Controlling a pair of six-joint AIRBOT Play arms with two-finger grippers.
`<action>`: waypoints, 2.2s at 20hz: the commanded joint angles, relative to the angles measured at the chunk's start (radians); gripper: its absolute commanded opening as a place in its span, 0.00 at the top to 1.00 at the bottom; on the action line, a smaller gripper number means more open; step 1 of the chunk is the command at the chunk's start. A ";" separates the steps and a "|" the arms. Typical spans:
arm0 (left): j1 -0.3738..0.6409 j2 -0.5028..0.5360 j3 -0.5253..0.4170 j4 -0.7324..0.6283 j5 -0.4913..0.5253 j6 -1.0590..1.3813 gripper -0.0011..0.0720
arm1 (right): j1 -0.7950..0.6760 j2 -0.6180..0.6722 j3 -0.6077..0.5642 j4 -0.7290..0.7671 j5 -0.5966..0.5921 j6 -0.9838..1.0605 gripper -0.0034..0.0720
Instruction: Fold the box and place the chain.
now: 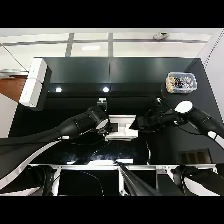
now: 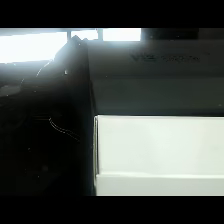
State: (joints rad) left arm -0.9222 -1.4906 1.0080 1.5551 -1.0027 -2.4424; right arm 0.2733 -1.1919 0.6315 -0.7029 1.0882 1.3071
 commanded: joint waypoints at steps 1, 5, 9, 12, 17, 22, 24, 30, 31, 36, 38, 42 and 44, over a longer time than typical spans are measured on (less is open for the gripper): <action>0.001 0.000 0.000 0.000 0.000 0.000 0.94 | 0.138 0.000 0.068 -0.226 -0.084 0.225 0.19; 0.001 0.000 0.000 0.000 0.000 0.000 0.94 | 0.256 0.000 0.123 -0.433 -0.088 0.420 0.26; 0.001 0.000 0.000 0.000 0.000 0.000 0.94 | 0.296 0.000 0.143 -0.444 -0.087 0.454 0.35; 0.001 0.000 0.000 0.000 0.000 0.000 0.94 | 0.315 0.000 0.148 -0.499 -0.079 0.515 0.35; 0.001 0.000 0.000 0.000 0.000 0.000 0.94 | 0.329 0.000 0.148 -0.545 -0.078 0.591 0.35; 0.001 0.000 0.000 0.000 0.000 0.000 0.94 | 0.407 0.000 0.166 -0.702 -0.075 0.722 0.35; 0.001 0.000 0.000 0.000 0.000 0.000 0.94 | 0.425 -0.001 0.182 -0.725 -0.075 0.750 0.41; 0.001 0.000 0.000 0.000 0.000 0.000 0.94 | 0.450 -0.003 0.193 -0.738 -0.039 0.808 0.49; 0.001 0.000 0.000 0.000 0.000 0.000 0.94 | 0.454 -0.004 0.193 -0.740 -0.041 0.818 0.49; 0.001 0.000 0.000 0.000 0.000 0.000 0.94 | 0.477 -0.045 0.200 -0.749 -0.018 0.837 0.49; 0.001 0.000 0.000 0.000 0.000 0.000 0.94 | 0.483 -0.061 0.203 -0.760 -0.010 0.853 0.49; 0.001 0.000 0.000 0.000 0.000 0.000 0.94 | 0.483 -0.083 0.203 -0.761 -0.008 0.873 0.49; 0.001 0.000 0.000 0.000 0.000 0.000 0.94 | 0.483 -0.093 0.203 -0.761 -0.008 0.882 0.49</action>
State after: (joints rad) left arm -0.9222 -1.4906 1.0080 1.5551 -1.0027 -2.4424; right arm 0.7544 -1.2697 0.8337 -1.4612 1.0771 2.1704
